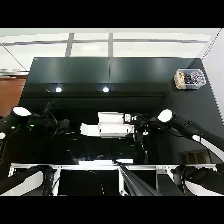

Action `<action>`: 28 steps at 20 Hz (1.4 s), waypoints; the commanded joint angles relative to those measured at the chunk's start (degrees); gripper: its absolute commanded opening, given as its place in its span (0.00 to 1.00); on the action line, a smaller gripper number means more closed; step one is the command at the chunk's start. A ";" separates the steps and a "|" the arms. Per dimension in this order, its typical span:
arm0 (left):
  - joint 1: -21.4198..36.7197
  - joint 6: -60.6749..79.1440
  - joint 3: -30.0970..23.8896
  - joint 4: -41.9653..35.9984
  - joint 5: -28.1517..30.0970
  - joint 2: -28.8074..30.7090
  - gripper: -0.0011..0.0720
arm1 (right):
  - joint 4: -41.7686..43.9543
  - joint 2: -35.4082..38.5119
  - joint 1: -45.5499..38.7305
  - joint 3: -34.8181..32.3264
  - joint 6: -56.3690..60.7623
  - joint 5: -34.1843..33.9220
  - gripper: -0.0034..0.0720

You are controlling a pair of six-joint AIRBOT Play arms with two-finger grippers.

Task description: Fold the box and place the chain.

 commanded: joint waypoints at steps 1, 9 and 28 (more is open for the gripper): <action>-7.17 1.20 -1.20 -8.79 5.53 -4.96 0.06 | 0.02 -0.02 0.04 -0.04 0.02 0.04 0.37; -15.56 7.21 4.94 -9.94 5.31 -7.43 0.53 | 0.02 -0.02 0.04 -0.04 0.02 0.07 0.37; -24.90 1.64 13.73 -7.96 1.60 -6.16 0.84 | 0.00 -0.02 0.15 -0.04 0.02 0.04 0.37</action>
